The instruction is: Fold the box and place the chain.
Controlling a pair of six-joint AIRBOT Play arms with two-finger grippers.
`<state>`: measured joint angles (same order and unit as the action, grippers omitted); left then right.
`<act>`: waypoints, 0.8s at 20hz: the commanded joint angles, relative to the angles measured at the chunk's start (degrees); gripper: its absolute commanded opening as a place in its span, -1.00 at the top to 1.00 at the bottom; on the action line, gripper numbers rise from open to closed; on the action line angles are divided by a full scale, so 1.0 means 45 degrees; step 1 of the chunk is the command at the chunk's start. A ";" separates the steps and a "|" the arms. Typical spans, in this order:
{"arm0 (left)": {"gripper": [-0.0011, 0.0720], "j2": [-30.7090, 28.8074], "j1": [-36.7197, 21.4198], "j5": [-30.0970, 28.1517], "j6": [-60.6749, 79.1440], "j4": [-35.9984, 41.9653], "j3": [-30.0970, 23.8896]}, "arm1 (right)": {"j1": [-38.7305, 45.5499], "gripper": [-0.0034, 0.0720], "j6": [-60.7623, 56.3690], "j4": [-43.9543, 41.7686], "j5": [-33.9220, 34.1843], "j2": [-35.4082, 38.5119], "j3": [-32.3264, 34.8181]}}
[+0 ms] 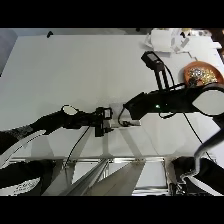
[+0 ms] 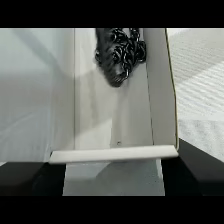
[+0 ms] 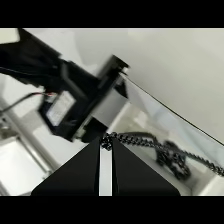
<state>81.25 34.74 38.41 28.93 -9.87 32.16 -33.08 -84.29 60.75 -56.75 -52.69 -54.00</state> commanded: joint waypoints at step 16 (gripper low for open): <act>0.59 -0.0005 -0.0005 0.0000 0.0000 0.0000 0.0010 | 0.0967 0.30 0.0311 0.2837 -0.1375 -0.0879 0.0374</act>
<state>81.25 34.74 38.41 28.91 -9.87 32.16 -31.44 -84.79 69.28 -57.25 -57.56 -47.51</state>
